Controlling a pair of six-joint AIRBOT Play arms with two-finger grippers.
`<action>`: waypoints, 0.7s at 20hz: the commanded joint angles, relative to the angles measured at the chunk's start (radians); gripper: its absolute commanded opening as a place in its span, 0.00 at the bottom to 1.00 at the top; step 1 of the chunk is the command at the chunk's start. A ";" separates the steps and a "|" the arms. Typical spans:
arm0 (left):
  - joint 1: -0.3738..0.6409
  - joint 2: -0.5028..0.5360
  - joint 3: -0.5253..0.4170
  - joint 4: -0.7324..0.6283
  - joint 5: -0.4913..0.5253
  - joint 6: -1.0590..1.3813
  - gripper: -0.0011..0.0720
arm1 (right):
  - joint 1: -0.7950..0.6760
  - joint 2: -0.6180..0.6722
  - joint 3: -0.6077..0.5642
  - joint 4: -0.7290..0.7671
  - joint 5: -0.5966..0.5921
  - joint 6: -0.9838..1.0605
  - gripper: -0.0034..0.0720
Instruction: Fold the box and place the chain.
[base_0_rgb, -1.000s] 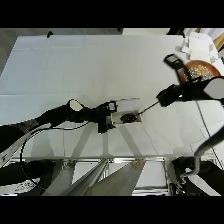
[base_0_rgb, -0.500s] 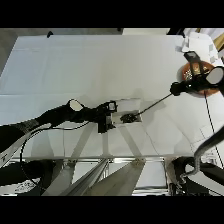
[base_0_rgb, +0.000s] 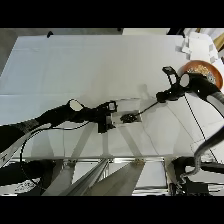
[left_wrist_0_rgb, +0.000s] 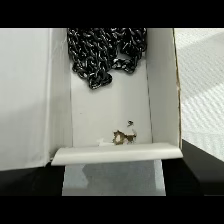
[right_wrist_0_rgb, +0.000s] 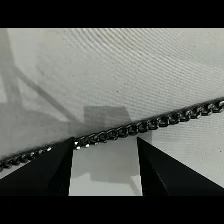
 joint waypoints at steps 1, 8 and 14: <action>0.000 0.001 0.000 0.000 0.000 0.000 0.36 | 0.014 -0.028 -0.001 -0.023 0.005 0.029 0.57; 0.000 0.001 0.000 0.000 0.000 0.000 0.36 | 0.014 -0.033 -0.001 -0.022 -0.011 0.029 0.33; 0.000 0.001 0.000 0.000 0.000 0.000 0.36 | 0.014 -0.005 -0.001 -0.022 0.031 0.028 0.06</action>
